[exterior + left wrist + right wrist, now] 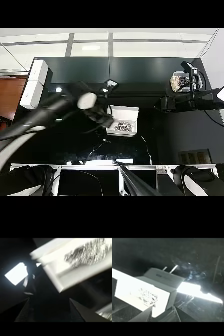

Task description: Fold the box and place the chain.

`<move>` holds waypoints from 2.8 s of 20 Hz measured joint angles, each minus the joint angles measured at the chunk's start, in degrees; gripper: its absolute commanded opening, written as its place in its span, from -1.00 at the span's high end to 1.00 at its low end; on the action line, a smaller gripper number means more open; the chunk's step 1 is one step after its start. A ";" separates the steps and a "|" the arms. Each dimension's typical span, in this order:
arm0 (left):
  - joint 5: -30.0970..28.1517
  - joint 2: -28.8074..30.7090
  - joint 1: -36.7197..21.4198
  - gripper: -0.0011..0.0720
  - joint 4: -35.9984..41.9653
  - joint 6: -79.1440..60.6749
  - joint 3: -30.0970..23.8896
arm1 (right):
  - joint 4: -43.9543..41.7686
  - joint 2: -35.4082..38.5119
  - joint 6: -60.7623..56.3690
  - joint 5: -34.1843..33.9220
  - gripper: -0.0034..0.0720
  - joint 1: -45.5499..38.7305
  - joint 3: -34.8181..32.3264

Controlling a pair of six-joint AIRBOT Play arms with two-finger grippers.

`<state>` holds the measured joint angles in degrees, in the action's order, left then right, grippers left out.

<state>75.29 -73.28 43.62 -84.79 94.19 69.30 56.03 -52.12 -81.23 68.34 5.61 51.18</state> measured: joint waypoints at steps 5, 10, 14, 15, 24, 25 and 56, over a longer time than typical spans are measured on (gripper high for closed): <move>-5.95 8.79 -18.12 -0.55 11.19 -15.72 -9.25 | 1.03 0.00 0.02 0.66 0.02 -0.33 0.00; -18.14 8.00 -33.86 -0.66 47.06 -40.26 -25.38 | 1.03 0.00 0.02 0.96 0.02 -0.33 0.00; -16.70 4.11 -35.80 -0.97 58.05 -70.40 -30.53 | 1.18 0.00 0.04 0.98 0.02 -0.33 0.00; -16.17 3.41 -35.12 -0.97 58.73 -77.99 -31.08 | 1.18 0.00 0.04 0.98 0.02 -0.33 0.00; -20.04 -2.51 -26.69 -0.96 59.12 -116.83 -32.20 | 1.22 0.00 0.02 0.76 0.02 -0.33 0.00; -19.93 -3.02 -25.99 -0.96 59.08 -118.14 -32.09 | 1.22 0.00 0.02 0.59 0.02 -0.33 0.00; -26.91 -6.67 -16.17 -0.08 55.47 -115.23 -28.81 | 0.79 -5.62 2.86 -6.67 -0.90 3.67 1.60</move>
<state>48.38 -79.94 27.44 -29.32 -21.04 40.49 56.82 -57.74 -78.37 61.67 9.28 52.77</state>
